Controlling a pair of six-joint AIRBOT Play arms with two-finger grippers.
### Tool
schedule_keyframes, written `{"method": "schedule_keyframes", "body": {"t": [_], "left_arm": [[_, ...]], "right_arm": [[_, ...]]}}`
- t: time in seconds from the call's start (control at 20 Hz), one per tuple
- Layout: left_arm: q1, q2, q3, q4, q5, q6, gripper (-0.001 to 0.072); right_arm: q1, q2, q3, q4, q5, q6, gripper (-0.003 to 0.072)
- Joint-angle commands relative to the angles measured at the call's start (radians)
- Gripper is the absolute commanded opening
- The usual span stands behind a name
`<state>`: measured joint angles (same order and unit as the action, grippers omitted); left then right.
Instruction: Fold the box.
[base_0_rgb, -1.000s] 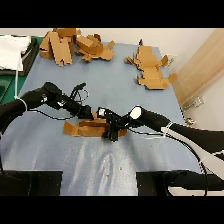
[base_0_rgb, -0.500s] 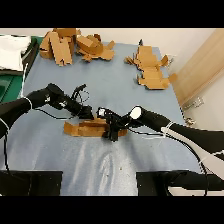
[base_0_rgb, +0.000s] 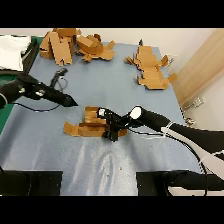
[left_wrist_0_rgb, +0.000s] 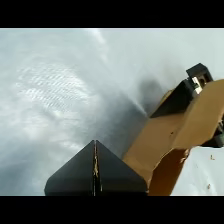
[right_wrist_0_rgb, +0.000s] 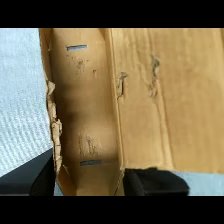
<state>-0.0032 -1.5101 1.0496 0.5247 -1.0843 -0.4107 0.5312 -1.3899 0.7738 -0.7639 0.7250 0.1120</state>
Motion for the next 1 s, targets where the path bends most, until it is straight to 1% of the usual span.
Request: {"method": "schedule_keyframes", "body": {"t": [0.0,0.1,0.2,0.3,0.35,0.4,0.5,0.65,0.7,0.8,0.85,0.9,0.95], "left_arm": [[0.162,-0.053,0.003,-0.084,-0.054,0.175,0.0015],[0.198,-0.08,0.003,-0.137,-0.008,0.307,0.0014],[0.173,-0.077,0.003,-0.126,-0.043,0.518,0.0014],[0.114,-0.047,-0.008,-0.051,-0.087,0.621,0.0014],[0.087,-0.019,-0.035,-0.008,-0.08,0.667,0.0013],[0.075,0.013,-0.075,0.0,-0.071,0.722,0.0013],[0.076,0.097,-0.187,-0.001,-0.059,0.875,0.0013],[0.077,0.258,-0.393,-0.018,-0.032,1.191,0.0014],[0.077,0.29,-0.432,-0.032,-0.042,1.246,0.0015],[0.069,0.315,-0.463,-0.051,-0.077,1.253,0.0016],[0.051,0.314,-0.465,-0.054,-0.069,1.251,0.0061],[0.028,0.314,-0.465,-0.055,-0.042,1.25,0.0339],[-0.002,0.313,-0.465,-0.055,0.0,1.248,0.051]], "right_arm": [[0.0,-0.001,0.0,0.001,0.0,0.0,0.0508],[0.0,-0.001,0.0,0.001,-0.001,0.0,0.0508],[0.0,-0.001,0.0,0.001,0.0,0.0,0.0508],[0.0,-0.001,0.0,0.0,0.0,0.0,0.0507],[0.0,-0.001,0.0,0.0,0.0,0.0,0.0508],[0.0,-0.001,0.0,0.0,0.0,0.0,0.0507],[0.0,-0.001,0.0,0.001,0.0,0.0,0.0508],[0.0,-0.001,0.0,0.001,0.0,0.0,0.0508],[0.0,-0.001,0.0,0.001,0.0,0.0,0.0507],[0.0,-0.001,0.0,0.001,-0.002,0.0,0.0508],[0.0,-0.001,0.0,0.001,-0.001,0.0,0.0507],[0.0,-0.001,0.0,0.001,0.0,0.0,0.0508],[0.0,-0.001,0.0,0.001,0.0,0.0,0.0508]]}}
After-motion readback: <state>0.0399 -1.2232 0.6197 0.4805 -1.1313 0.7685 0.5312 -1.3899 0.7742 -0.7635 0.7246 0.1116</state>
